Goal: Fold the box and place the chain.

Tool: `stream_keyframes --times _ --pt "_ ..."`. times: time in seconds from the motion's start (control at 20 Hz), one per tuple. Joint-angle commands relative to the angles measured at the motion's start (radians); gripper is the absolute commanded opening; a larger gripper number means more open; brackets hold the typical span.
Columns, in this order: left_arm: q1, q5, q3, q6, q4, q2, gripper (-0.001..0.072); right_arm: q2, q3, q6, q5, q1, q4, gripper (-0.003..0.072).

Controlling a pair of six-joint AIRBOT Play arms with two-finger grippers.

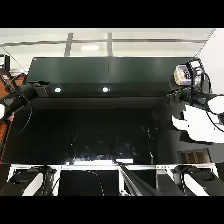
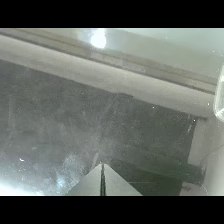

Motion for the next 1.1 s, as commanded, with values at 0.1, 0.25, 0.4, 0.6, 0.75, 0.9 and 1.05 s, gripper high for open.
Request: stream_keyframes --times 0.1,0.25,0.4,0.6,0.75,0.9,1.05 --pt "0.0 0.0 0.0 0.0 0.0 0.0 0.0027 0.0 0.0 0.0 0.0 0.0 0.001 0.0015" --pt "0.0 0.0 0.0 0.0 0.0 0.0 0.0027 0.0 0.0 0.0 0.0 0.0 0.0 0.0015" --pt "0.0 0.0 0.0 0.0 0.0 0.0 0.0027 0.0 0.0 0.0 0.0 0.0 0.0 0.0015" --pt "0.0 0.041 0.0 0.0 0.0 -0.001 0.0027 0.0 0.0 0.0 0.0 0.0 0.0 0.0015" --pt "-0.001 0.085 0.0 0.0 -0.008 -0.002 0.0027 0.0 0.0 0.001 -0.027 0.001 0.047 0.0015" --pt "-0.002 0.045 -0.001 -0.001 -0.01 -0.009 0.0027 0.0 0.0 0.001 -0.014 0.001 0.207 0.0016" --pt "-0.006 -0.028 -0.001 -0.001 -0.013 -0.048 0.0706 -0.001 0.0 0.0 0.041 0.001 0.29 0.0703"
